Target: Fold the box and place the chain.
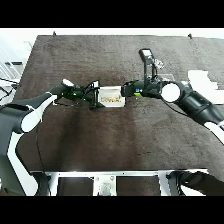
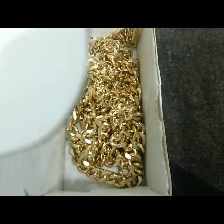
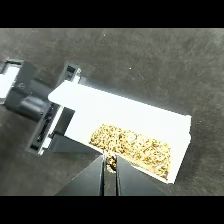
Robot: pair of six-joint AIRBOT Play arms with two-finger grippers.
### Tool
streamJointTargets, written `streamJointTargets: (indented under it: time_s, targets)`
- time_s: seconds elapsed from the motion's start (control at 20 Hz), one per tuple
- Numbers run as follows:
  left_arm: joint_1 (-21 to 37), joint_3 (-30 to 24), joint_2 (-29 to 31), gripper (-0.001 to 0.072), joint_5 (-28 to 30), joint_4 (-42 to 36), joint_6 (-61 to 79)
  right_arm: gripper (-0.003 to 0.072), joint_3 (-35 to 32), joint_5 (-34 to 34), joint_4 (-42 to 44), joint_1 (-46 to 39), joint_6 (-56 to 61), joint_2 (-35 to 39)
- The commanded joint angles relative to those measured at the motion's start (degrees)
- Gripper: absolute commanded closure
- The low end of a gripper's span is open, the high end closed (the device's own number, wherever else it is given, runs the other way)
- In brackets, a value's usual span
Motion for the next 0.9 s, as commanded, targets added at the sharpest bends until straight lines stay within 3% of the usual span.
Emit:
streamJointTargets:
  time_s: [0.0,0.15,0.2,0.3,0.35,0.75,0.8,0.85]
  targets:
    - [0.02,0.04,0.02,0.0649,0.04,0.00,0.02,0.0673,-1.62,-6.08,1.62,0.50,-0.09,-4.48]
    - [0.02,0.04,0.02,0.0649,0.04,0.00,0.02,0.0669,-1.64,-8.35,1.57,1.14,-0.35,-6.93]
    - [0.02,0.04,0.02,0.0650,0.04,0.00,0.02,0.0608,-1.64,-9.60,1.55,1.14,-0.39,-7.45]
    - [0.02,0.04,0.02,0.0650,0.04,0.00,0.02,0.0283,-1.62,-11.52,1.27,1.14,-0.52,-7.89]
    - [0.02,0.04,0.02,0.0650,0.07,0.00,0.02,0.0268,-1.55,-12.28,0.59,1.14,-0.52,-7.80]
    - [0.02,0.04,0.02,0.0650,0.04,0.00,0.02,0.0236,-0.85,-12.68,-3.69,-2.58,-11.08,1.22]
    - [0.02,0.04,0.02,0.0649,0.04,0.00,0.02,0.0313,-0.39,-12.66,-3.61,-4.76,-12.00,2.23]
    - [0.02,0.04,0.02,0.0649,0.07,0.00,0.02,0.0452,0.11,-12.68,-3.56,-6.51,-14.45,2.34]
